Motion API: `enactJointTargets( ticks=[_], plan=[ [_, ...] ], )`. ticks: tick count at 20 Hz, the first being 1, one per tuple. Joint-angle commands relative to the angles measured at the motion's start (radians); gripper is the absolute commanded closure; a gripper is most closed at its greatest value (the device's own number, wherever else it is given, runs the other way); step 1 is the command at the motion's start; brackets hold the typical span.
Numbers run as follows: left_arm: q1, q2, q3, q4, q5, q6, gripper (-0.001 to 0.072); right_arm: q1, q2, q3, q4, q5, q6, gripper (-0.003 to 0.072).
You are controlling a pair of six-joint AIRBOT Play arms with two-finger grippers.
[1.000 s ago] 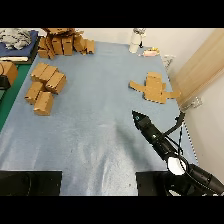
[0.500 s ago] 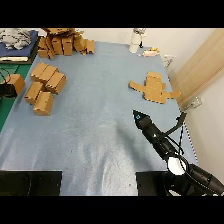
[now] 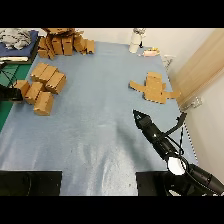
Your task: Fold the box.
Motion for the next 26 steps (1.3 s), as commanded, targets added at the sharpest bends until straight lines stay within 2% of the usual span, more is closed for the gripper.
enactJointTargets(
  ticks=[1, 7, 9, 12, 14, 16, 17, 20, 24, 26],
  plan=[
    [0.001, -0.006, 0.000, 0.000, -0.006, 0.000, 0.0011, 0.000, 0.000, 0.000, 0.000, -0.003, 0.000, 0.0682],
    [0.004, -0.005, 0.019, 0.019, -0.087, -0.002, 0.0011, 0.000, 0.000, 0.000, 0.000, 0.005, 0.000, 0.0682],
    [0.005, 0.001, 0.051, 0.041, -0.132, -0.013, 0.0010, 0.000, 0.000, 0.000, -0.002, 0.027, 0.000, 0.0682],
    [0.009, 0.039, 0.113, 0.050, -0.135, -0.042, 0.0011, 0.000, 0.000, 0.000, -0.010, 0.059, 0.000, 0.0682],
    [0.000, 0.073, 0.157, -0.006, -0.145, -0.111, 0.0026, 0.000, -0.009, 0.002, -0.055, 0.068, 0.000, 0.0682],
    [-0.042, 0.101, 0.162, -0.146, -0.175, -0.084, 0.0561, 0.000, -0.052, 0.021, -0.083, 0.077, -0.005, 0.0682],
    [-0.080, 0.105, 0.162, -0.214, -0.189, -0.051, 0.0688, 0.000, -0.088, 0.043, -0.105, 0.091, -0.008, 0.0682],
    [-0.242, 0.104, 0.145, -0.340, -0.200, -0.039, 0.0696, -0.009, -0.244, 0.175, -0.236, 0.190, -0.025, 0.0682],
    [-0.508, 0.104, 0.064, -0.381, -0.183, -0.034, 0.0696, -0.127, -0.474, 0.426, -0.409, 0.496, -0.034, 0.0683],
    [-0.616, 0.104, 0.016, -0.428, -0.136, -0.031, 0.0696, -0.152, -0.544, 0.506, -0.477, 0.568, -0.034, 0.0682]
  ],
)
